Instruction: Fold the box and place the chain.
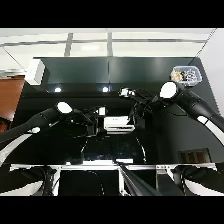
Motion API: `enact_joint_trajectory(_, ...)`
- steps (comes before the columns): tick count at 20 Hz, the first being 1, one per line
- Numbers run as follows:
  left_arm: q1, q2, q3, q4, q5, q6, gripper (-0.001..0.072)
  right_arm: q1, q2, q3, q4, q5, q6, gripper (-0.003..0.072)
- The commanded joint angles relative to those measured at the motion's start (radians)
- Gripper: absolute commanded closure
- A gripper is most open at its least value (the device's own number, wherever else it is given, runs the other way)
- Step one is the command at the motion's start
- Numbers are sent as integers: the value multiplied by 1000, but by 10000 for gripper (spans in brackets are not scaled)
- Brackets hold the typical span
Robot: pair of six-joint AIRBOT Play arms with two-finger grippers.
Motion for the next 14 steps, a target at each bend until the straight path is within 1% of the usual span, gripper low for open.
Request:
enact_joint_trajectory(1,0,0,1,0,3,-1,374,1,-2,-16,-1,1,2,485)
enact_joint_trajectory(4,0,0,1,0,3,0,373,1,-2,-21,-1,-7,2,483)
enact_joint_trajectory(5,0,0,1,0,3,-1,373,1,-2,-21,-1,-7,2,458)
enact_joint_trajectory(6,0,0,1,0,3,-1,374,1,-2,-21,-1,-9,2,400)
enact_joint_trajectory(14,0,0,1,0,3,0,373,1,-5,-33,-4,-12,2,402)
